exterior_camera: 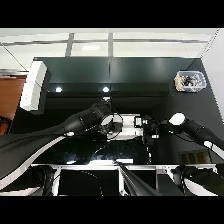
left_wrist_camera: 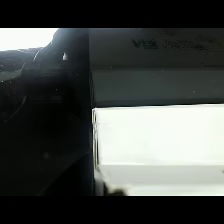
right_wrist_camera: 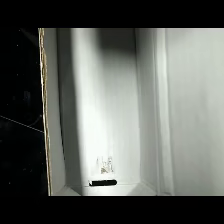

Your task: Fold the box and place the chain.

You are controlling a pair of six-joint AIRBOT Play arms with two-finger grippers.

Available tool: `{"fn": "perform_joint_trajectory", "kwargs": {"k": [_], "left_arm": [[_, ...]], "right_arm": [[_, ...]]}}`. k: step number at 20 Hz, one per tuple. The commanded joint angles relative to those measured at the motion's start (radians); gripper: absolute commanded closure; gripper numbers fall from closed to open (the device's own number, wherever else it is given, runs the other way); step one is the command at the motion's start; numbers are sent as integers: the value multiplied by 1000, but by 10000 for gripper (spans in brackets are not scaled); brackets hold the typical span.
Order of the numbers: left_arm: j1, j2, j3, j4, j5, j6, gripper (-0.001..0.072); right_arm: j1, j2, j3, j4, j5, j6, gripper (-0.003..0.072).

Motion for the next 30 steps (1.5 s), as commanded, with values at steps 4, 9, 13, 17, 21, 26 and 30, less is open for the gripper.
{"fn": "perform_joint_trajectory", "kwargs": {"k": [4,9,13,17,21,26,30], "left_arm": [[0,0,5,-2,-13,-5,261],[-4,-27,22,7,-24,-9,372],[-8,-61,58,9,-70,-9,380],[-12,-64,58,9,-65,-12,497],[-12,-64,58,4,-55,-7,687],[-11,-64,58,5,-56,-6,687],[-11,-64,58,6,-57,-1,687]], "right_arm": [[0,1,0,-2,1,-1,486],[0,1,0,-2,0,-1,486],[0,1,0,-2,1,-1,486],[0,1,0,-2,1,-1,486],[0,1,0,-2,1,-1,486],[0,2,1,-3,6,0,486],[0,40,11,-3,29,62,88]]}}
